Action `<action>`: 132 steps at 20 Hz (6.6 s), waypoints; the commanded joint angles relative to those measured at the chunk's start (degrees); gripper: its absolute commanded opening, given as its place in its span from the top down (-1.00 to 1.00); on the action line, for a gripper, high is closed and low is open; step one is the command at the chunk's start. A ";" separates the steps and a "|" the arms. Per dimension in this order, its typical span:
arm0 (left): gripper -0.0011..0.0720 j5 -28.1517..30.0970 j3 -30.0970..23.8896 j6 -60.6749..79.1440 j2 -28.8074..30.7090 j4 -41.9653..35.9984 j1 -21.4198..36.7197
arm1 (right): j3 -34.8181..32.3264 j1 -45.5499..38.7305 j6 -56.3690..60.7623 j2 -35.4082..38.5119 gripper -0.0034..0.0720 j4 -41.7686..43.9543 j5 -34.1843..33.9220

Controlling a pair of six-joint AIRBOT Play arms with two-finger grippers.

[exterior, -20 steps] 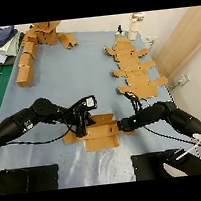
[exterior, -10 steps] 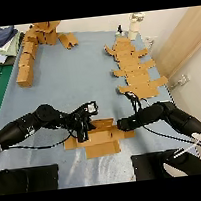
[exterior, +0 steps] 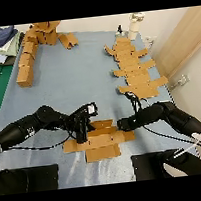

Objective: Fold the box.

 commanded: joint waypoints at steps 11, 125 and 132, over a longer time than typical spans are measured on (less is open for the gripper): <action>0.94 1.46 -0.17 12.26 -1.70 -7.13 -0.07 | 0.42 0.02 12.28 3.82 0.90 -14.78 7.76; 0.94 0.24 -1.01 7.28 -2.49 -5.09 -0.70 | -1.44 68.81 39.45 3.41 -0.37 -65.24 -2.38; 0.93 0.26 -1.01 7.28 -2.49 -5.11 -0.70 | -1.44 68.81 39.32 4.52 -0.49 -67.73 -8.00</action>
